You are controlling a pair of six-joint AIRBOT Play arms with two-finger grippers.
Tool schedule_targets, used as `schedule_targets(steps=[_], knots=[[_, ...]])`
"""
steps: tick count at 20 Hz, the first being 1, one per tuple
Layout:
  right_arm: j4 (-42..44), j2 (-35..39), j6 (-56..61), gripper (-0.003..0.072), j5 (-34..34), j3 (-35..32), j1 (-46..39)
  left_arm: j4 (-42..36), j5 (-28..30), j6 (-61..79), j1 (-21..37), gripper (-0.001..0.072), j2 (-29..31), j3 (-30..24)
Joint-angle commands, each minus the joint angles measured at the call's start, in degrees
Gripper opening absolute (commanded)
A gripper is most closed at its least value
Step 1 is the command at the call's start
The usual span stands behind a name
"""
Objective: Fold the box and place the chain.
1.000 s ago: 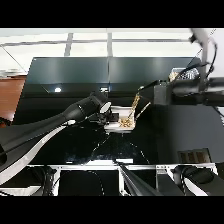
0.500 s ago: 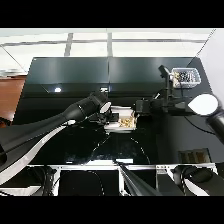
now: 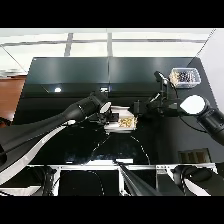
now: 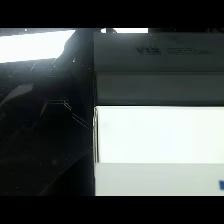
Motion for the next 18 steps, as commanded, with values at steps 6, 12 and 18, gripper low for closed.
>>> schedule_targets(steps=[6, 12, 18], knots=[[-24.5, -0.8, -31.1, 0.0714, 2.4, -4.2, -9.0, 0.0, 0.1, 0.0, 0.0, 0.0029, 0.0, 0.0], [2.5, -9.3, -91.0, 0.0707, -0.5, -7.7, -9.1, 0.0, 0.1, 0.0, 0.0, 0.0029, 0.0, 0.0], [7.5, -15.2, -99.6, 0.0706, -1.5, -7.3, -8.3, 0.0, 0.2, 0.0, 0.0, 0.0029, 0.0, 0.0]])
